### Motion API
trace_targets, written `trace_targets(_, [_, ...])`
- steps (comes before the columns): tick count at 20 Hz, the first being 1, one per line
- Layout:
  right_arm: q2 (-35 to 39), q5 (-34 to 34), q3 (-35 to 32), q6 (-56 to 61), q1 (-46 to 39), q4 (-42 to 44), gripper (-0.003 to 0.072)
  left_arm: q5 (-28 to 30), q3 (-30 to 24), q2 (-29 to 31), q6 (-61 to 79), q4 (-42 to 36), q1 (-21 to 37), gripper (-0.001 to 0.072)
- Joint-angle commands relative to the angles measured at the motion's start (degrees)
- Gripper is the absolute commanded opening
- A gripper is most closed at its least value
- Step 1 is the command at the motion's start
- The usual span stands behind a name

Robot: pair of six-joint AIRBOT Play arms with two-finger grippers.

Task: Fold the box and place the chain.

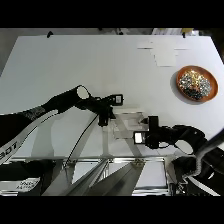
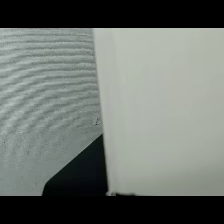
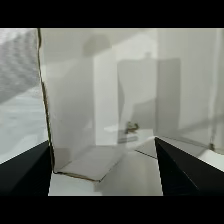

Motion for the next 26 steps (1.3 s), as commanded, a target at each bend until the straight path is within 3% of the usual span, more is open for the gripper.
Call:
trace_targets(1, [0.09, 1.51, 2.03, -0.96, -3.74, 2.84, 0.067, 0.0, -0.02, -0.02, 0.04, 0.0, -0.04, 0.0009])
trace_targets(17, [-7.54, 6.14, 3.26, -29.99, -21.7, 31.15, 0.0675, 0.0, -0.02, -0.02, 0.04, 0.0, -0.04, 0.0009])
trace_targets(26, [-8.26, 6.86, 6.25, -32.2, -21.75, 32.11, 0.0676, 0.0, -0.02, -0.02, 0.04, 0.0, -0.04, 0.0009])
